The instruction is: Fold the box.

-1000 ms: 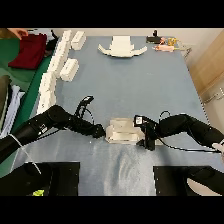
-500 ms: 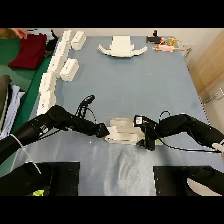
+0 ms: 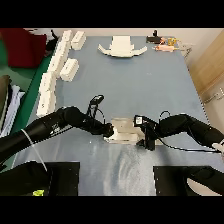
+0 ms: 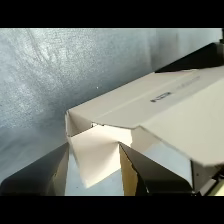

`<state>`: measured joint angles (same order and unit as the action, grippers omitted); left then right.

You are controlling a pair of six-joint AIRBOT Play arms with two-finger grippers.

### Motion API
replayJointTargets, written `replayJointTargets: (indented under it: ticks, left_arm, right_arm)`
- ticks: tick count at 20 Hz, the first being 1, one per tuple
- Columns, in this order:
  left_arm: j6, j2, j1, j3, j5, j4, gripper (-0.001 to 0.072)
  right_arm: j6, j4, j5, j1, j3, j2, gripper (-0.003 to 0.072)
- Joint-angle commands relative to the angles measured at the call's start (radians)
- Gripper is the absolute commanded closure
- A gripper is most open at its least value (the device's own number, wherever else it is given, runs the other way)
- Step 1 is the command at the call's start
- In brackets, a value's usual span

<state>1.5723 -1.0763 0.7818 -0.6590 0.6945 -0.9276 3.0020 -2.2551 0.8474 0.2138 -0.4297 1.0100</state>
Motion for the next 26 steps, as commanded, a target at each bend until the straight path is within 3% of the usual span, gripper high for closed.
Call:
replayJointTargets:
  ticks: [1, 4, 17, 19, 20, 26]
  left_arm:
    - [0.271, -0.061, 0.088, -0.089, 0.013, -0.208, 0.024]
    - [0.364, -0.081, 0.118, -0.133, 0.047, -0.266, 0.024]
    - [0.684, -0.144, 0.223, -0.163, 0.089, -0.418, 0.026]
    - [0.714, -0.166, 0.222, -0.173, 0.114, -0.433, 0.0263]
    - [0.725, -0.18, 0.222, -0.182, 0.135, -0.445, 0.0301]
    - [0.733, -0.267, 0.222, -0.28, 0.244, -0.494, 0.0301]
  right_arm:
    - [0.0, 0.0, 0.0, 0.0, -0.001, 0.0, 0.018]
    - [0.0, 0.0, 0.0, 0.0, -0.001, 0.0, 0.018]
    - [0.0, 0.0, 0.0, 0.0, -0.001, 0.0, 0.0179]
    - [0.0, 0.0, 0.0, 0.0, -0.001, 0.0, 0.018]
    - [0.0, 0.0, 0.0, 0.0, -0.001, 0.0, 0.018]
    - [0.0, 0.0, 0.0, 0.0, -0.001, 0.0, 0.0179]
